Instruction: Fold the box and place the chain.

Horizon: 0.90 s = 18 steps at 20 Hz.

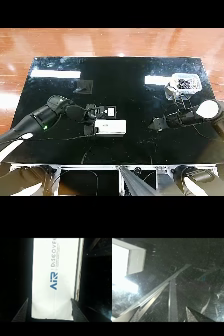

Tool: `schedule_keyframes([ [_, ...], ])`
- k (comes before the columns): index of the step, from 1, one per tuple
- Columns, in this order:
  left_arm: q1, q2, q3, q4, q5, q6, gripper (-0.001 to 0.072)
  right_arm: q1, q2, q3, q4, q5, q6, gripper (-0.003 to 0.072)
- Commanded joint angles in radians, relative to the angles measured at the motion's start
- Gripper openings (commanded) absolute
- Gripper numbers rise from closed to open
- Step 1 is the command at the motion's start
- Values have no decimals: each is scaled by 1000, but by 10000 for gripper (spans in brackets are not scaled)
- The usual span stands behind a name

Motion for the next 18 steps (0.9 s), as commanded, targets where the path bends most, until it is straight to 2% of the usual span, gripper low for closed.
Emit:
schedule_keyframes([
  [1, 0, 9, 2, 7, 3, -1, 636, 0, 1, 0, 0, 1, 3, 720],
  [18, 0, 17, 2, 3, 22, -1, 636, 0, 1, 0, 0, 4, 4, 720],
])
